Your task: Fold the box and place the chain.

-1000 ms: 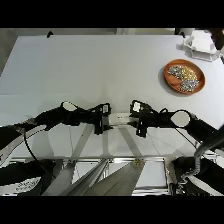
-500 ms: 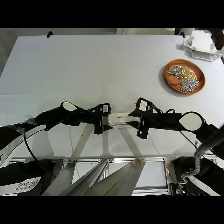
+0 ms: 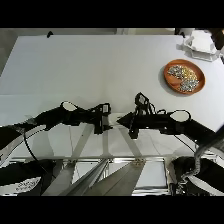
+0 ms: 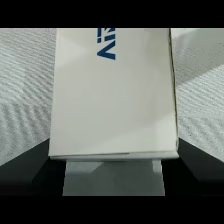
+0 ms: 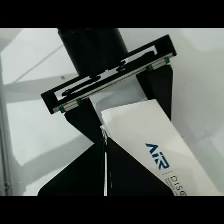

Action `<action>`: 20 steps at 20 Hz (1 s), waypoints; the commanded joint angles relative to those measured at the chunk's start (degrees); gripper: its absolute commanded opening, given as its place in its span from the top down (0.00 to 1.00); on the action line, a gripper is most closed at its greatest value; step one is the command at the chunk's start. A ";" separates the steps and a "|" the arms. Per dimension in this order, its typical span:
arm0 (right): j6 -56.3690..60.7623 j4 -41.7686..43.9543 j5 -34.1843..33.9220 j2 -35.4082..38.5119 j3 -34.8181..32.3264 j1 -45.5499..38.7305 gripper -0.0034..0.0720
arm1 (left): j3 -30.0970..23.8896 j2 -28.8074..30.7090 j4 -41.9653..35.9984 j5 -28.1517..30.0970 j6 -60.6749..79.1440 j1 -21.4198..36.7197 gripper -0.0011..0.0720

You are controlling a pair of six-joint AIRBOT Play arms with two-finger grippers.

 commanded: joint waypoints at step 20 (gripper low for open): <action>-12.96 11.47 2.38 2.58 -5.05 -3.26 0.95 | 0.00 0.04 0.02 0.00 0.00 0.02 0.42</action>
